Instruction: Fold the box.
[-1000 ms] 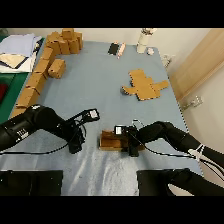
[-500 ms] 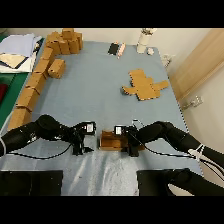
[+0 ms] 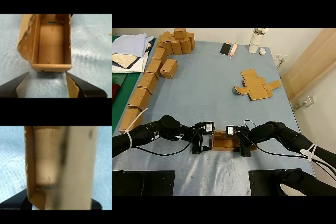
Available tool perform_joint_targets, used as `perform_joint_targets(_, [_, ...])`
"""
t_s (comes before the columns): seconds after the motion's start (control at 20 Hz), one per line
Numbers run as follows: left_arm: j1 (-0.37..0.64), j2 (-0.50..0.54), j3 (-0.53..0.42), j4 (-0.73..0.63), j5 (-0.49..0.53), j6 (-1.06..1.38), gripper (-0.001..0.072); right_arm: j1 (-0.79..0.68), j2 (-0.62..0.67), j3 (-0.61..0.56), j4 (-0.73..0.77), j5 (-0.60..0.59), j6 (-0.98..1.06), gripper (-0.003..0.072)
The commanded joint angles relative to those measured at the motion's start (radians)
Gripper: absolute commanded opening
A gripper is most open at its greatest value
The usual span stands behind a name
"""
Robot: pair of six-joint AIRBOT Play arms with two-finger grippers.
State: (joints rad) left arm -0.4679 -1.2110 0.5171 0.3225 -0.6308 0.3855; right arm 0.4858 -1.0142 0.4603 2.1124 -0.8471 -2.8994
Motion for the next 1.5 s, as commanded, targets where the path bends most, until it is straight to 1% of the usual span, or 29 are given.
perform_joint_targets(0.0, [-0.013,-0.02,0.015,-0.035,0.0,0.004,0.0697,0.0,-0.001,0.0,0.001,0.0,0.001,0.044])
perform_joint_targets(0.25, [-0.031,-0.035,0.03,-0.022,-0.008,0.003,0.0697,0.0,-0.001,0.0,0.001,0.0,0.001,0.044])
perform_joint_targets(0.6, [-0.02,-0.035,0.03,0.009,-0.006,-0.023,0.0696,0.0,-0.001,0.0,0.001,0.0,0.001,0.0439])
perform_joint_targets(0.7, [-0.002,-0.034,0.03,0.059,-0.01,-0.08,0.0696,0.0,-0.001,0.0,0.001,0.0,0.001,0.044])
perform_joint_targets(0.8, [0.01,-0.034,0.03,0.113,-0.035,-0.11,0.0696,0.0,-0.001,0.0,0.001,0.0,0.001,0.044])
perform_joint_targets(0.95, [0.002,-0.034,0.031,0.095,-0.074,-0.109,0.0697,0.0,-0.001,0.0,0.001,0.0,0.001,0.044])
perform_joint_targets(1.1, [-0.008,-0.034,0.032,0.09,-0.067,-0.11,0.0697,0.0,-0.001,0.0,0.001,0.0,0.001,0.044])
perform_joint_targets(1.15, [-0.019,-0.034,0.032,0.069,-0.065,-0.109,0.0697,0.0,-0.001,0.0,0.001,0.0,0.001,0.044])
perform_joint_targets(1.25, [-0.039,-0.034,0.032,0.038,-0.032,-0.109,0.0697,0.0,-0.001,0.0,0.001,0.0,0.001,0.044])
perform_joint_targets(1.3, [-0.044,-0.034,0.032,0.036,-0.014,-0.111,0.0697,0.0,-0.001,0.0,0.001,0.0,0.001,0.044])
perform_joint_targets(1.45, [-0.051,-0.035,0.032,0.037,-0.012,-0.11,0.0697,0.0,-0.001,0.0,0.001,0.0,0.001,0.044])
